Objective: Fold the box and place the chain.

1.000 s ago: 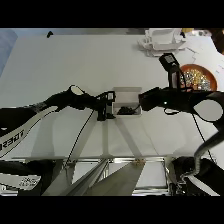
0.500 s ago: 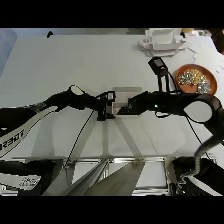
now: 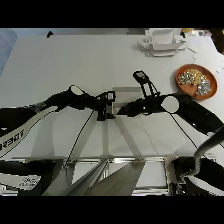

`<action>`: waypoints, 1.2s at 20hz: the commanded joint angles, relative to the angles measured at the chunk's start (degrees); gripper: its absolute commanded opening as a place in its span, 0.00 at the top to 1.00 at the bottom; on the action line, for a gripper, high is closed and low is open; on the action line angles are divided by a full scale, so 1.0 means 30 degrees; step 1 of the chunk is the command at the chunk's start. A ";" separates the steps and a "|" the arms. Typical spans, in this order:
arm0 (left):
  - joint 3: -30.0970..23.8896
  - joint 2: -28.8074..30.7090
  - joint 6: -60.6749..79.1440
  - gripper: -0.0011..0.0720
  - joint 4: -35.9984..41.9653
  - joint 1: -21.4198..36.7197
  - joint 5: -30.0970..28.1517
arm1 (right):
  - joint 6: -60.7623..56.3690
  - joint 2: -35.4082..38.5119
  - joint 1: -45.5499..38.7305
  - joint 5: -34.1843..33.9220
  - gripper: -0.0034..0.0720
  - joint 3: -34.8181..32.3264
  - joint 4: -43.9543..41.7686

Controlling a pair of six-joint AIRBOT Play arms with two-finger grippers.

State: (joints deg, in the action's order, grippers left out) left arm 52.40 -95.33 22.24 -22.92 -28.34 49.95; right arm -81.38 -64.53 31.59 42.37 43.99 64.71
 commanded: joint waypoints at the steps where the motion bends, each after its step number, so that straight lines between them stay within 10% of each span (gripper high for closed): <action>1: -0.0007 0.0015 0.0007 0.97 -0.0007 0.0007 0.0000 | 0.0962 -0.0248 -0.0299 0.0095 0.53 0.0175 -0.0007; 9: -0.0007 0.0015 0.0007 0.97 -0.0007 0.0007 -0.0007 | 0.0882 0.2805 -0.5843 0.0080 0.59 0.0874 0.3096; 24: -0.0007 0.0015 0.0007 0.97 -0.0007 0.0015 -0.0007 | 0.0685 -0.4779 -0.7592 -0.1887 0.59 0.0809 0.5450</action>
